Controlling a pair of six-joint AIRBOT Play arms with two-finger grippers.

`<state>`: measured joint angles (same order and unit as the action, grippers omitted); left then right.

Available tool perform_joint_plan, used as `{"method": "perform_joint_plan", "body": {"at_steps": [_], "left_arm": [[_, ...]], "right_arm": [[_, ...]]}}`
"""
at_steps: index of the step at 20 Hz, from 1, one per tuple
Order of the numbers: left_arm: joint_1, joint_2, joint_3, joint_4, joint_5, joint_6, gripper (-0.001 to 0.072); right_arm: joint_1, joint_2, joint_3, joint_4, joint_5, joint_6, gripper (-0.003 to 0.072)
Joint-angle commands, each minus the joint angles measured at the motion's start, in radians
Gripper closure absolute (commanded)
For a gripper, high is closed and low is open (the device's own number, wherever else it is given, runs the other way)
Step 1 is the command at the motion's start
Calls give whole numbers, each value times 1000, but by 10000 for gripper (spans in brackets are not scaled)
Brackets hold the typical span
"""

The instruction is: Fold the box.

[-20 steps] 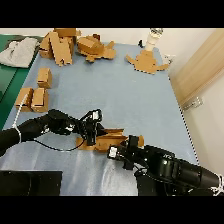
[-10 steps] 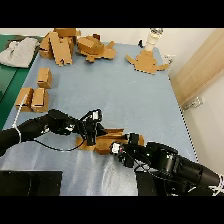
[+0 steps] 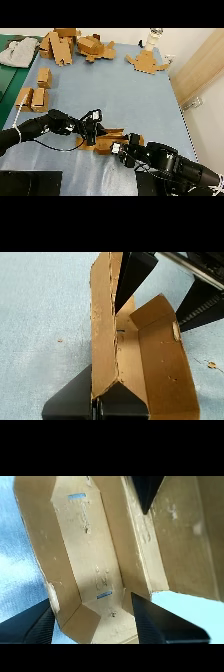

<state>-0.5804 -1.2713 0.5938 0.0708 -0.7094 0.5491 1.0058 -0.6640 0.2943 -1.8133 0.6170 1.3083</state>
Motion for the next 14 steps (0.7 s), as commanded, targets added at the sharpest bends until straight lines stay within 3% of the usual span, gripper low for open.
{"method": "perform_joint_plan", "body": {"at_steps": [1, 7, 10, 14], "left_arm": [[0, 0, -1, 0, 0, 0, 695], [0, 1, -1, 0, 0, 0, 695], [0, 1, -1, 0, 0, 0, 695], [0, 0, -1, 0, 0, 0, 694]], "right_arm": [[-1, 0, 0, 5, -1, 4, -34], [0, 0, 1, -31, 25, 14, -30], [0, 0, 2, -1, 14, -158, -34], [-1, -2, 7, 5, 11, -177, -34]]}}
